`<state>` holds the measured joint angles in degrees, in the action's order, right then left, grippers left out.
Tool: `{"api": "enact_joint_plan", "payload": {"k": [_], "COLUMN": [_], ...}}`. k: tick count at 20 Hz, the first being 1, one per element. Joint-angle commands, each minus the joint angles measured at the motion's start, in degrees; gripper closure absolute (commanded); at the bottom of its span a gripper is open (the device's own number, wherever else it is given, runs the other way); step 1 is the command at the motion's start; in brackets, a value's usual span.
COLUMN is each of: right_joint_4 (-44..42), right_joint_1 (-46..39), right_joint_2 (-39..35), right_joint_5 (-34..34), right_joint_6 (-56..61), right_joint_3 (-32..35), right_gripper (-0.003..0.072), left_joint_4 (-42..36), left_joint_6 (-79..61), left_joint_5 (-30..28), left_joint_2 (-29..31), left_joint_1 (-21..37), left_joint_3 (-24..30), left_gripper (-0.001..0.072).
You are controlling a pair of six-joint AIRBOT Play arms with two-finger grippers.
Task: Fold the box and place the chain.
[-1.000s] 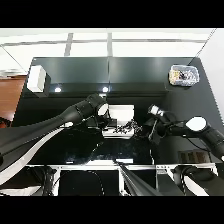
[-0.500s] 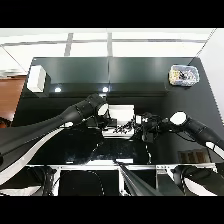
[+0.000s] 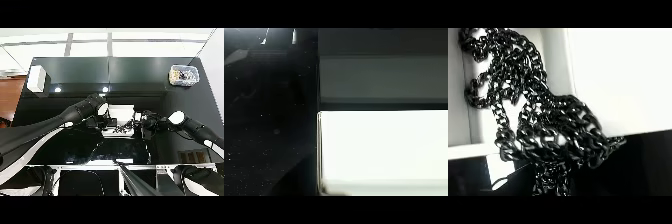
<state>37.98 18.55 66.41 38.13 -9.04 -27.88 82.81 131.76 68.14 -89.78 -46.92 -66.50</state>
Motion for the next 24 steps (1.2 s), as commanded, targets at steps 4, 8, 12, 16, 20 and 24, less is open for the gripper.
{"api": "enact_joint_plan", "payload": {"k": [4,8,12,16,20,24], "right_joint_4": [14.6,15.0,10.0,-11.2,-13.9,-10.9], "right_joint_1": [-2.3,-6.2,-7.0,-7.0,-3.7,-2.8], "right_joint_2": [-11.1,-22.7,-28.3,-27.8,-21.1,-14.5], "right_joint_5": [-0.7,11.5,22.0,18.6,17.5,17.0], "right_joint_6": [32.7,40.3,47.2,47.3,48.3,49.4], "right_joint_3": [-0.1,-2.7,-13.0,-17.7,-16.2,-12.3], "right_gripper": [0.0672,0.0672,0.0671,0.0671,0.0663,0.0356], "left_joint_4": [0.0,0.0,0.0,0.0,0.0,0.0], "left_joint_6": [0.0,0.0,0.0,0.0,0.0,0.0], "left_joint_5": [0.1,0.0,0.0,0.0,0.0,0.0], "left_joint_2": [0.0,0.0,0.0,0.0,0.0,0.0], "left_joint_1": [0.0,0.0,0.0,0.0,0.0,0.0], "left_joint_3": [0.0,0.0,0.0,0.0,0.0,0.0], "left_gripper": [0.0677,0.0677,0.0676,0.0677,0.0677,0.0677]}}
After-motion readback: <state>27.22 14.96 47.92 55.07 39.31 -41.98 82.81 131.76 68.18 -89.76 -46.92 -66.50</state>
